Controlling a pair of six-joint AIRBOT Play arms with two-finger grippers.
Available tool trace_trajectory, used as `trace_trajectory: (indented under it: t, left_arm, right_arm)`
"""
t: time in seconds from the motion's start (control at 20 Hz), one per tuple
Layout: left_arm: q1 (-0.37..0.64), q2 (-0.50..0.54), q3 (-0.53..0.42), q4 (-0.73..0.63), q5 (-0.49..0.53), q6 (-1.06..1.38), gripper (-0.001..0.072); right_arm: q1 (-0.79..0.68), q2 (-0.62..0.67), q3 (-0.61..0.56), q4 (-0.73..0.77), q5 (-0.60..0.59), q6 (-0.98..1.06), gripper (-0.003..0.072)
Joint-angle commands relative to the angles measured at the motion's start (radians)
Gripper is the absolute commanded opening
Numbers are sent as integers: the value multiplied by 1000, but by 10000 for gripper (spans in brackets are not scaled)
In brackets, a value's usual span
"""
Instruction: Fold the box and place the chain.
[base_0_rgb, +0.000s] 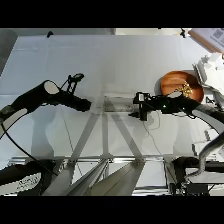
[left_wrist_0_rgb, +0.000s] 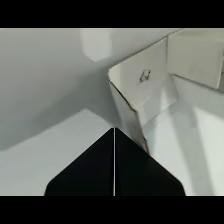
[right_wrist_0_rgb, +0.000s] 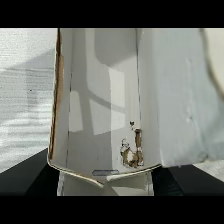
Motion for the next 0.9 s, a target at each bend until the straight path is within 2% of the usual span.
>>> trace_trajectory:
  t: [0.0,0.35,0.6,0.65,0.75,0.85]
  left_arm:
    - [-56,-41,-4,-64,24,-58,7]
    - [-72,-36,-4,-187,33,-26,9]
    - [-71,30,-4,-225,144,-26,22]
    - [-71,45,-4,-225,159,-26,55]
    - [-72,64,-4,-225,169,-25,171]
    - [-74,62,-5,-222,162,-23,177]
  right_arm:
    - [0,0,0,0,0,0,547]
    - [0,0,0,0,0,0,547]
    - [0,0,0,0,0,0,547]
    - [0,0,0,0,0,0,547]
    - [0,0,0,0,0,0,547]
    - [0,0,0,0,0,0,547]
